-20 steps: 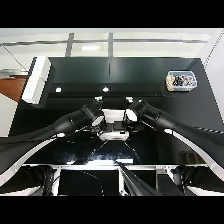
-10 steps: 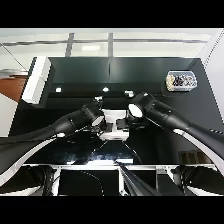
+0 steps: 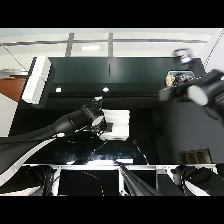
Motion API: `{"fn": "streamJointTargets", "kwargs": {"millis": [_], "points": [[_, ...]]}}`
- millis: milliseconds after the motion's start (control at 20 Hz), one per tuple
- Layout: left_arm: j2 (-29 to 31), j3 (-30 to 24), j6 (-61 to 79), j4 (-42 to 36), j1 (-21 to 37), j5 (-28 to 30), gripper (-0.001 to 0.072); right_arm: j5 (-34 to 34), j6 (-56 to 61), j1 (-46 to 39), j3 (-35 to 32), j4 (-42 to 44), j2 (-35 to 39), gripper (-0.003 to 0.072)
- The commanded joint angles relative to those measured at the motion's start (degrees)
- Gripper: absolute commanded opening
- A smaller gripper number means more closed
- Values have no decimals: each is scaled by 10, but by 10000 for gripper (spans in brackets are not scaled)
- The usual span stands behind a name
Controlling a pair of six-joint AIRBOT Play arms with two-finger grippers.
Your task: Fold the box and place the chain.
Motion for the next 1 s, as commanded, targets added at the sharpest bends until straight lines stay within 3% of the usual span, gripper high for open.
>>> {"fn": "streamJointTargets", "kwargs": {"millis": [0, 50, 100, 250, 450, 500, 700, 950], "points": [[0, 0, 0, -4, 0, 3, 30, -163, -13, -160, -37, -83, 15, 442], [0, 0, 0, -4, 0, 4, 30, -233, -7, -206, -58, -73, 6, 544], [0, 0, 0, -4, 0, 6, 30, -286, -2, -246, -66, -42, -13, 697], [0, 0, 0, -7, 0, 22, 30, -326, -2, -331, -10, 98, -124, 698], [0, 0, 0, -11, 0, 30, 31, -195, -2, -358, 161, 165, -299, 696], [0, 0, 0, -11, 0, 27, 31, -165, -3, -363, 202, 183, -338, 656], [0, 0, 0, -12, 0, 26, 31, -126, -1, -366, 313, 186, -441, 629], [0, 0, 0, -12, 0, 25, 31, -117, 40, -369, 340, 132, -476, 599]]}}
